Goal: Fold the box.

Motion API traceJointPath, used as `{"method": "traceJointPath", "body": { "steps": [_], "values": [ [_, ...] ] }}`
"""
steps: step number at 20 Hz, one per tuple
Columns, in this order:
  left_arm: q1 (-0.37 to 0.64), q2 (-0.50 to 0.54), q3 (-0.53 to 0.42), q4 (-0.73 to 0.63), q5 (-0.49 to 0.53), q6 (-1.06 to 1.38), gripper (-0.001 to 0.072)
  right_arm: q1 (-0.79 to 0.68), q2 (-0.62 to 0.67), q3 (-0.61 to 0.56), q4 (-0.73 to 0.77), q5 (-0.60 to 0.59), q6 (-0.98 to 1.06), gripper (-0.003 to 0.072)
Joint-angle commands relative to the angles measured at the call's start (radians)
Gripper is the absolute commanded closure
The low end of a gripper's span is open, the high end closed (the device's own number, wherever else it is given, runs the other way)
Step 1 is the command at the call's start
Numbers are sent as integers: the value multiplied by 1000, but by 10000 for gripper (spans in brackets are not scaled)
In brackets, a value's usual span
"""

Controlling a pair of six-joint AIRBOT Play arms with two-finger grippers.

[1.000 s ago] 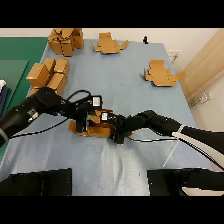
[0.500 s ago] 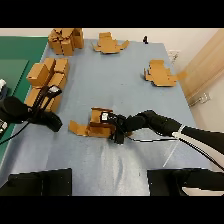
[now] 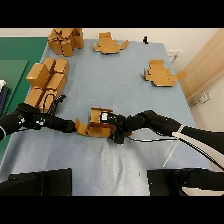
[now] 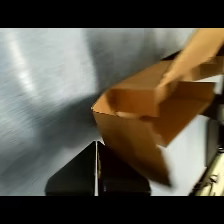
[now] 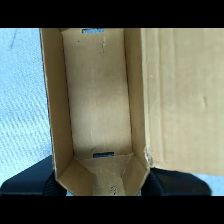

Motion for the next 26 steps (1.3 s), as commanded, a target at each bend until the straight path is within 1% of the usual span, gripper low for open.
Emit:
{"method": "traceJointPath", "body": {
  "steps": [1,4,6,9,12,14,15,17,22,24,26],
  "values": [
    [-4,-39,6,-155,-129,148,377,0,0,0,0,-1,0,163],
    [-4,-39,10,-174,-146,189,376,0,0,-1,0,-1,0,163],
    [-4,-40,10,-232,-140,237,376,0,0,0,0,-1,0,163],
    [-5,-40,11,-290,-103,252,376,0,0,0,0,-1,0,167],
    [-23,-40,11,-291,-77,243,370,0,0,0,0,-1,0,170],
    [-48,-40,14,-272,-31,166,150,0,0,0,0,-1,0,170],
    [-65,-40,25,-238,-16,117,115,0,0,0,0,-1,0,170],
    [-108,-40,67,-137,-16,-6,115,0,0,0,0,-1,0,169],
    [-232,-40,209,122,-8,-327,115,0,0,0,0,-1,0,170],
    [-280,-40,248,216,1,-463,115,0,0,0,0,0,0,169],
    [-325,-40,270,283,8,-542,115,0,0,0,0,0,0,169]
  ]
}}
